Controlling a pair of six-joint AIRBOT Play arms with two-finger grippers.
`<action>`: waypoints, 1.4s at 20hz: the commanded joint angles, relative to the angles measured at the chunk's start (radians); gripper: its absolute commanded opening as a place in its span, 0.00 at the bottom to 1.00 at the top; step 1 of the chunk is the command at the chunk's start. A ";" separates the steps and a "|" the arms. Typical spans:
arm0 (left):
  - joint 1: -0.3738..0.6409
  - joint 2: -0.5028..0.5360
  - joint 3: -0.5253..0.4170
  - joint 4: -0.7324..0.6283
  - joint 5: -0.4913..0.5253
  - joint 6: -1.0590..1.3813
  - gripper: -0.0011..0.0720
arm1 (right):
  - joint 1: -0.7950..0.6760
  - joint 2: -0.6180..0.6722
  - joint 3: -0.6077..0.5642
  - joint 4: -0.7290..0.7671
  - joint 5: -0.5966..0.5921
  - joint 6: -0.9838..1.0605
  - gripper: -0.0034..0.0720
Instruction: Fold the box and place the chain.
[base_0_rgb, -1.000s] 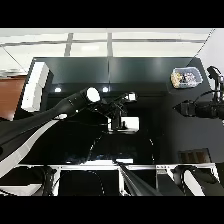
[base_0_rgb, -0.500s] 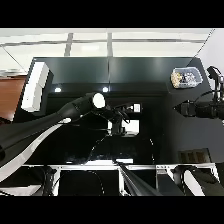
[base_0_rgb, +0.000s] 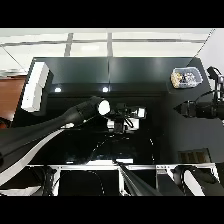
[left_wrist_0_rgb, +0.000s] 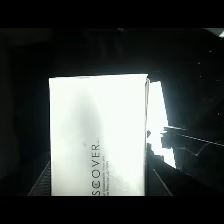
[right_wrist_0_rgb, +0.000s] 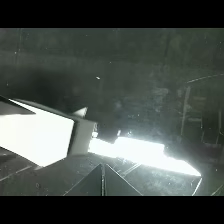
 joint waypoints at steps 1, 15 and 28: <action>0.045 0.076 0.001 0.050 -0.099 -0.191 0.39 | 0.000 0.001 0.000 0.000 0.004 0.002 0.06; 1.205 0.503 -0.330 0.546 -0.654 -0.977 0.39 | 0.000 0.001 -0.064 -0.017 -0.003 0.002 0.06; 1.398 0.491 -0.346 0.352 -0.238 -0.591 0.39 | 0.000 0.001 -0.064 -0.015 -0.023 0.018 0.06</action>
